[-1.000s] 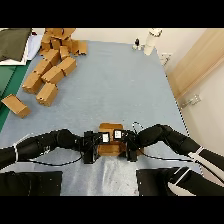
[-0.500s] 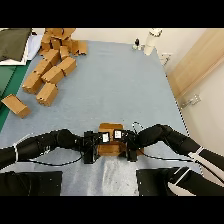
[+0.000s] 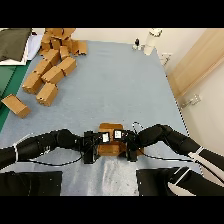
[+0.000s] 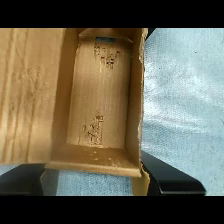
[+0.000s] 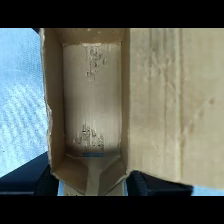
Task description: Fold the box.
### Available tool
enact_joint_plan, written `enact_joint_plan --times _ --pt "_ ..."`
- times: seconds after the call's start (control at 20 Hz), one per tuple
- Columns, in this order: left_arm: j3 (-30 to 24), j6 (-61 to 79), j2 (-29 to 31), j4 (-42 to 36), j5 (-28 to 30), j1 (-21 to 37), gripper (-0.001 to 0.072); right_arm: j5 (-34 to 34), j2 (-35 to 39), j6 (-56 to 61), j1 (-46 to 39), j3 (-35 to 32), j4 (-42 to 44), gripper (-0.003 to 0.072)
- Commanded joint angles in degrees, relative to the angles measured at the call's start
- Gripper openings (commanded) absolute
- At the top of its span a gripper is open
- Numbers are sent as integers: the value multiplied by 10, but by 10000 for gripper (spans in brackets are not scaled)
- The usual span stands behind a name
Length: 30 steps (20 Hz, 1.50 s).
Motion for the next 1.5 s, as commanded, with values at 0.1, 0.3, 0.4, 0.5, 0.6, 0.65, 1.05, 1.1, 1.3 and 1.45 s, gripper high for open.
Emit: enact_joint_plan --times 0.1,0.3,0.4,0.5,0.6,0.65,1.05,1.1,1.3,1.45 --pt "0 0 0 0 0 0 462 0 0 0 0 1 0 507" --pt "0 0 0 0 0 0 462 0 0 0 0 1 1 506" --pt "0 0 0 0 0 0 462 -2 0 -1 0 1 3 529" --pt "0 0 0 0 0 0 462 -32 0 -3 0 2 9 720" --pt "0 0 0 0 0 0 462 -63 0 6 -1 14 4 720" --pt "0 0 0 0 0 0 462 -78 0 24 -2 23 -7 720" --pt "0 0 0 0 0 0 462 -193 0 254 -10 107 -203 720" --pt "0 0 0 0 0 0 462 -199 0 276 -10 112 -212 720" --pt "0 0 0 0 0 0 462 -280 4 378 -10 132 -207 717" --pt "0 0 0 0 0 0 462 -334 11 557 -10 135 -180 717"
